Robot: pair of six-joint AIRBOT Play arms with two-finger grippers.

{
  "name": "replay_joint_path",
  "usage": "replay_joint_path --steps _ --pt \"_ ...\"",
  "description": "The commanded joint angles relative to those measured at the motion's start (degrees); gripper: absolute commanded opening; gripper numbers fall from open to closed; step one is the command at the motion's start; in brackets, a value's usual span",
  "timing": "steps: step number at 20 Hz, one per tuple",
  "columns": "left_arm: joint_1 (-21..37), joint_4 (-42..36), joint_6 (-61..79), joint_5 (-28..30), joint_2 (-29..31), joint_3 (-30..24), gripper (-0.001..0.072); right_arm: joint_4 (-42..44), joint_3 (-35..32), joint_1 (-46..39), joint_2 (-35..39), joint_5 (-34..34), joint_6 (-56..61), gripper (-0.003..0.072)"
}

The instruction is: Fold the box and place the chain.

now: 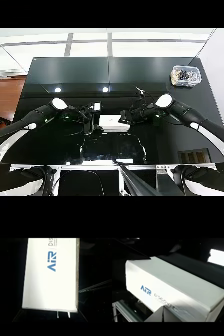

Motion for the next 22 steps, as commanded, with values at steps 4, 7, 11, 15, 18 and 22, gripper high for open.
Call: replay_joint_path --steps 4,7,11,15,18,22 --pt "0.0 0.0 0.0 0.0 0.0 0.0 0.0404 -1.5 0.2 0.0 0.1 0.6 0.7 0.0015" --pt "0.0 0.0 0.0 0.0 0.0 0.0 0.0404 -1.5 3.2 -2.2 1.8 9.5 -0.8 0.0015" --pt "0.0 0.0 -0.5 -1.0 0.1 0.2 0.0404 -4.4 6.0 -11.6 12.8 21.7 -5.7 0.0015" --pt "0.0 3.1 -5.8 -7.8 0.2 5.0 0.0629 -25.1 5.9 -22.5 25.9 22.4 -5.4 0.0014" --pt "0.1 14.4 -16.2 -11.5 0.2 10.5 0.072 -34.4 5.9 -26.8 29.0 22.8 -4.4 0.0015" --pt "-0.3 16.3 -20.9 -14.2 2.3 15.6 0.072 -33.4 4.5 -27.6 29.0 19.7 -4.4 0.0014"
